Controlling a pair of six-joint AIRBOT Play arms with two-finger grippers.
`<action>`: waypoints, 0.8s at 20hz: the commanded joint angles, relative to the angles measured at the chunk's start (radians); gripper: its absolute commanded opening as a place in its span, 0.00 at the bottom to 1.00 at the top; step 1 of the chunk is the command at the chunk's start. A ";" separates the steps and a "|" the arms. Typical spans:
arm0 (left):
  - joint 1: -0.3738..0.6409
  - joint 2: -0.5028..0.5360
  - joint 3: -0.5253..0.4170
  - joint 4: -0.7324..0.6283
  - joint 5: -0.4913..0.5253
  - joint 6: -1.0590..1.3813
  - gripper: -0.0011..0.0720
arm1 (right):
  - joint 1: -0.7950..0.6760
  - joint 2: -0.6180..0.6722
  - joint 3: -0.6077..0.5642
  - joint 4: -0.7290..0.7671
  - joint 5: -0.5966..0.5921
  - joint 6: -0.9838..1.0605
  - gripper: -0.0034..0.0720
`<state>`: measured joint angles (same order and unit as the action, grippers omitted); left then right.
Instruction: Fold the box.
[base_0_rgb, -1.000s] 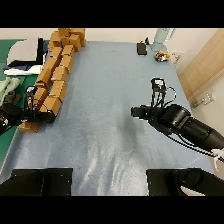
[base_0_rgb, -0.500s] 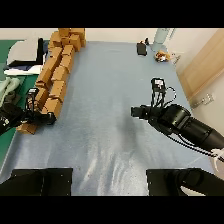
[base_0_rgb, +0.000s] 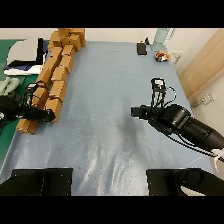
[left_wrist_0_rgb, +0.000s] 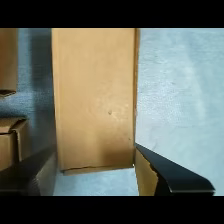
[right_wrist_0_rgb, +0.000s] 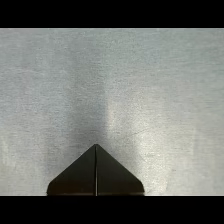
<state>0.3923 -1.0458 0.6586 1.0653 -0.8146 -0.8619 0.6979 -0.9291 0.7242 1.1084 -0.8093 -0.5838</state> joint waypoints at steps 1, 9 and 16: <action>0.000 0.001 0.091 0.043 -0.171 -0.051 0.98 | 0.000 0.000 0.000 0.006 -0.001 0.000 0.05; -0.086 0.000 0.430 -0.007 -0.434 -0.182 0.77 | -0.006 -0.009 0.006 0.064 0.035 -0.060 0.05; -0.541 -0.121 0.568 -0.010 -0.259 -0.288 0.03 | -0.102 -0.239 0.299 0.342 -0.042 -0.443 0.05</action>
<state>0.0071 -1.1019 1.1687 1.0557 -1.1194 -1.0882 0.6281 -1.0756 0.9009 1.3209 -0.7944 -0.8532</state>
